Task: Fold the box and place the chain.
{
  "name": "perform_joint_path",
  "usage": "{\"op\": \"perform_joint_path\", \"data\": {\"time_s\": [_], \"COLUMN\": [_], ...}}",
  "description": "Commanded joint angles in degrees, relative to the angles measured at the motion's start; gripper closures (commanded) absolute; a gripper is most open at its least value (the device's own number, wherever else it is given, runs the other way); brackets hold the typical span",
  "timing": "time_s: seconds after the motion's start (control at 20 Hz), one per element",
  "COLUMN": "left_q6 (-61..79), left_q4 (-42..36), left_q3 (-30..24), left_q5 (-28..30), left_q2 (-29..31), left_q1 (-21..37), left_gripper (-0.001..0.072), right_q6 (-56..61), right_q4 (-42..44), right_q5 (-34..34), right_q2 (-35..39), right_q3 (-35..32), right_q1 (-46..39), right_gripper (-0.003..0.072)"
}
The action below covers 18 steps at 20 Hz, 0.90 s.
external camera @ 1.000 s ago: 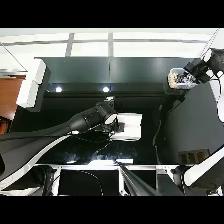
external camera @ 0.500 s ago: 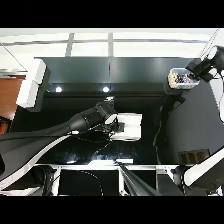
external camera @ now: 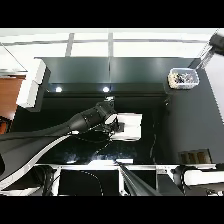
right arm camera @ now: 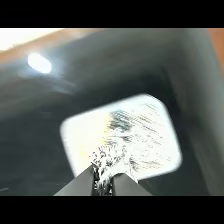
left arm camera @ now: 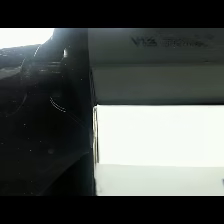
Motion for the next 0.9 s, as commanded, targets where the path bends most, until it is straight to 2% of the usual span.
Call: {"op": "perform_joint_path", "data": {"time_s": [0.0,0.25,0.35,0.6,0.85], "left_q6": [0.0,0.0,0.0,0.0,0.0], "left_q4": [0.0,0.0,0.0,0.0,0.0], "left_q3": [0.0,0.0,0.0,0.0,0.0], "left_q5": [-0.3,-0.3,-0.3,-0.7,-1.4], "left_q2": [0.0,0.0,0.0,0.0,0.0], "left_q1": [0.0,0.0,0.0,0.0,0.0], "left_gripper": [0.0682,0.0682,0.0682,0.0682,0.0682], "right_q6": [-6.4,-7.1,-8.0,-9.9,-15.2], "right_q4": [10.9,19.3,21.2,18.8,19.5], "right_q5": [0.0,3.3,3.1,2.3,11.8], "right_q2": [8.6,18.6,25.5,44.6,53.8], "right_q3": [0.1,-1.4,-7.8,-28.9,-41.7], "right_q1": [-0.2,-0.1,0.7,8.4,13.6], "right_gripper": [0.0677,0.0677,0.0677,0.0677,0.0677]}}
